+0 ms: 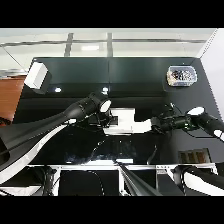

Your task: Fold the box and place the chain.

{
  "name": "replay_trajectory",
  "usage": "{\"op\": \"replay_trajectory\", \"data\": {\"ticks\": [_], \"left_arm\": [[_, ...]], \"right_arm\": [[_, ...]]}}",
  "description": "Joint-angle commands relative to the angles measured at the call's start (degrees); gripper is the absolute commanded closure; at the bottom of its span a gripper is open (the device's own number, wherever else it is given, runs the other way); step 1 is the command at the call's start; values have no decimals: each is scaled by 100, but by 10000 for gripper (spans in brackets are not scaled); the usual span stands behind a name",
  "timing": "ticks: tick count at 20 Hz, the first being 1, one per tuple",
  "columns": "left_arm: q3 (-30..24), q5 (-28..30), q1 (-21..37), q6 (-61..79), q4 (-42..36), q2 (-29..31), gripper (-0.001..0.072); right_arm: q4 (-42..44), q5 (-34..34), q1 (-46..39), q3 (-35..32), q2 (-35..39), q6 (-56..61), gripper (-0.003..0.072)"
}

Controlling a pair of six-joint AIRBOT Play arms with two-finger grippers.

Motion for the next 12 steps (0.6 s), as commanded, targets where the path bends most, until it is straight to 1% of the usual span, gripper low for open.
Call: {"op": "replay_trajectory", "data": {"ticks": [1,3,5,7,9,10,12], "left_arm": [[0,-2,22,0,-17,0,684],[0,-2,20,0,-20,0,684],[0,0,20,0,-17,0,684],[0,0,20,0,-17,0,684],[0,-2,20,0,-20,0,684],[0,0,20,0,-20,0,684],[0,0,20,0,-20,0,684]], "right_arm": [[125,195,243,275,-92,-334,661],[-177,553,243,660,-92,-337,174],[-120,1012,260,1005,-92,-404,174],[-76,1233,369,1215,-92,-389,174],[-83,1180,584,1266,-92,-286,177],[-85,1099,715,1266,-92,-245,215],[-87,920,966,1266,-92,-162,214]]}}
